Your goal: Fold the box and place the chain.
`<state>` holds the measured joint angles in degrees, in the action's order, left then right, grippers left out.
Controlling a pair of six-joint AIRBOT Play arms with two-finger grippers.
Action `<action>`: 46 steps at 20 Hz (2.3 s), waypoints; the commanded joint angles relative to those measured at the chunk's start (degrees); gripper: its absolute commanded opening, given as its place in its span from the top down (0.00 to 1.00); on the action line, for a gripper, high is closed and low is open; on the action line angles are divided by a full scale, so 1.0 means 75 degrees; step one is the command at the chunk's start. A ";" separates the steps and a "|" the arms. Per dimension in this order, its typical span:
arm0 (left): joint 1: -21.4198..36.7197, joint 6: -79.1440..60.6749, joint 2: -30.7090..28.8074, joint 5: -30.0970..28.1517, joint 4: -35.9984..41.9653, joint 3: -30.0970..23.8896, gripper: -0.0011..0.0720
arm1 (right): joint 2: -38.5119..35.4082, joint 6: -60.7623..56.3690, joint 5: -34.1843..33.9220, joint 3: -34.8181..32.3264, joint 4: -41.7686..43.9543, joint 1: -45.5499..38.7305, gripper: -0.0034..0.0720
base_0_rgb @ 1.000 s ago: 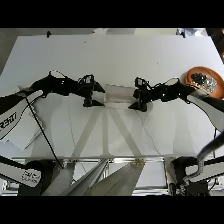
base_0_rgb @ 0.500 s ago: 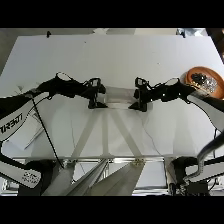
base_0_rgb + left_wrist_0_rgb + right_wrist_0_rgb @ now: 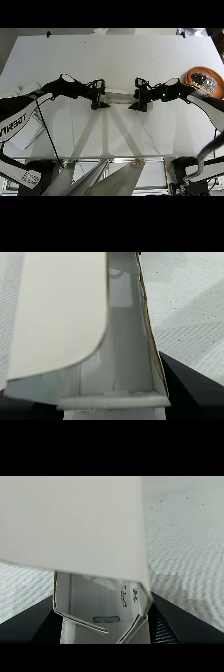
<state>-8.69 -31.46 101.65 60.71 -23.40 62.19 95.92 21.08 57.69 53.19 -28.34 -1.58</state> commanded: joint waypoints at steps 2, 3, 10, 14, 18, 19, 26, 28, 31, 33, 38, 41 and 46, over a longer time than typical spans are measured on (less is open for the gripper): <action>-0.0015 -0.0003 0.0006 -0.0090 -0.0032 0.0003 0.33 | -0.0003 -0.0003 -0.0003 0.0006 0.0012 0.0003 0.45; -0.0015 -0.0006 0.0003 -0.0090 -0.0032 0.0003 0.32 | -0.0003 -0.0003 -0.0003 0.0006 0.0012 0.0003 0.45; -0.0015 -0.0003 0.0003 -0.0067 -0.0029 0.0003 0.28 | -0.0003 -0.0003 -0.0003 0.0006 0.0012 0.0003 0.45; -0.0015 -0.0003 0.0003 -0.0067 -0.0032 0.0003 0.28 | -0.0003 -0.0003 -0.0003 0.0006 0.0012 0.0003 0.45; -0.0012 -0.0006 0.0000 -0.0067 -0.0029 0.0003 0.28 | -0.0003 -0.0003 -0.0003 0.0006 0.0015 0.0003 0.45; -0.0015 -0.0003 0.0000 -0.0070 -0.0029 0.0003 0.28 | -0.0003 -0.0003 -0.0003 0.0006 0.0023 0.0006 0.45; -0.0012 -0.0003 0.0000 -0.0067 -0.0029 0.0003 0.28 | -0.0003 -0.0003 0.0000 0.0006 0.0172 0.0012 0.46; -0.0012 -0.0003 0.0000 -0.0070 -0.0029 0.0003 0.28 | -0.0003 -0.0006 0.0000 0.0006 0.0154 0.0012 0.46; -0.0012 -0.0006 0.0000 -0.0070 -0.0029 0.0003 0.28 | -0.0009 -0.0009 0.0003 0.0006 0.0009 0.0009 0.45; -0.0012 -0.0006 0.0000 -0.0070 -0.0029 0.0003 0.28 | -0.0012 -0.0006 0.0015 0.0006 0.0012 0.0009 0.42; -0.0012 -0.0006 0.0000 -0.0070 -0.0026 0.0003 0.28 | -0.0012 0.0009 0.0122 0.0006 0.0015 0.0009 0.01; -0.0012 -0.0006 0.0000 -0.0070 -0.0029 0.0003 0.28 | -0.0017 0.0009 0.0119 0.0006 0.0012 0.0003 0.04; -0.0012 -0.0006 -0.0003 -0.0070 -0.0029 0.0003 0.28 | -0.0353 -0.0009 0.0152 0.0009 -0.0058 0.0003 0.04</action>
<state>-8.82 -31.53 101.67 60.07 -23.55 62.19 94.67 21.02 58.63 53.19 -28.27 -1.54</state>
